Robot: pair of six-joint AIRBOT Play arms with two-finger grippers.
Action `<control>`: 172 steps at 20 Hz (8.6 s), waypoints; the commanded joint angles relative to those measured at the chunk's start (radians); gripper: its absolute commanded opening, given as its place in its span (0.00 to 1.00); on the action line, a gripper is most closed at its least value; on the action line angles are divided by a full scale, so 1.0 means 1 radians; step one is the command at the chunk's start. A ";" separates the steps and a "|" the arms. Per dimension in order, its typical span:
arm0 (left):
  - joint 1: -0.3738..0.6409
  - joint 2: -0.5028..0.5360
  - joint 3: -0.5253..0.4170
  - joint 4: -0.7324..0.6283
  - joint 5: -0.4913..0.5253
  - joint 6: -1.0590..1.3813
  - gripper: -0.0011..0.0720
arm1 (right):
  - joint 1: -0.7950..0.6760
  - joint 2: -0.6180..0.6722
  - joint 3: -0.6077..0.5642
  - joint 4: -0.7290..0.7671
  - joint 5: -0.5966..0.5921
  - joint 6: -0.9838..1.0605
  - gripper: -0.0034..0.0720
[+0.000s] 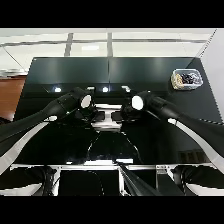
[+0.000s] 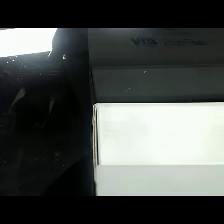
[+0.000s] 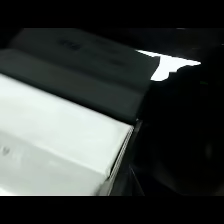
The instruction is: Fold the box and place the chain.
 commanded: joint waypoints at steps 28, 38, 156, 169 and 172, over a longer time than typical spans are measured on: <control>0.001 0.000 0.000 0.000 0.001 0.000 0.05 | 0.049 -0.116 0.120 -0.107 0.161 0.316 0.07; 0.001 0.001 0.001 0.006 0.000 -0.072 0.05 | 0.021 0.174 0.121 -0.154 0.288 0.086 0.49; 0.001 0.001 0.001 -0.003 0.023 -0.086 0.05 | -0.298 0.312 0.542 0.658 0.286 -0.507 0.06; 0.001 0.001 0.001 -0.003 0.023 -0.086 0.05 | -0.292 0.312 0.389 0.312 0.404 -0.409 0.06; 0.001 0.001 0.001 -0.003 0.023 -0.086 0.05 | -0.259 0.312 0.323 0.364 0.351 -0.402 0.06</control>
